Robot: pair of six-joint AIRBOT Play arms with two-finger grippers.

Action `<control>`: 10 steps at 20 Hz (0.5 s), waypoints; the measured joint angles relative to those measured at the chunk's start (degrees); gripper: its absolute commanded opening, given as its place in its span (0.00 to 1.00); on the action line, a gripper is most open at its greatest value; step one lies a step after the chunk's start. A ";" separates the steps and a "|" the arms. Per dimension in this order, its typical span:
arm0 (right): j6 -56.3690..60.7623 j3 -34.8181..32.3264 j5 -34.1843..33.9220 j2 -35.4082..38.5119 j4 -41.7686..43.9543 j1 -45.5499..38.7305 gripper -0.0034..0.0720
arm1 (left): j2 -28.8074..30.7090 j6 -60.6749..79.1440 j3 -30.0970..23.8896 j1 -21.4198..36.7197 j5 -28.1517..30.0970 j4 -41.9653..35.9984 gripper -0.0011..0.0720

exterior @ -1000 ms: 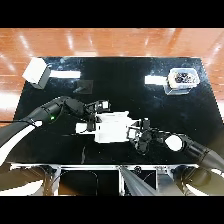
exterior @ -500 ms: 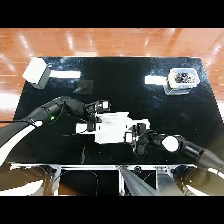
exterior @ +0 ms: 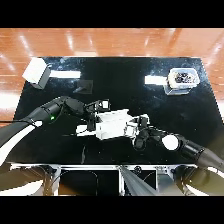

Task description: Fold the box and place the chain.

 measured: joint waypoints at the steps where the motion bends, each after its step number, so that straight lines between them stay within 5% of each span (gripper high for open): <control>1: 0.09 0.70 0.09 0.00 0.13 -0.28 1.00 | 0.00 0.00 0.07 0.00 0.07 -0.02 0.04; 10: 1.09 5.49 2.84 -0.04 0.31 -3.39 1.00 | 0.07 -0.02 2.12 0.00 1.16 1.40 0.04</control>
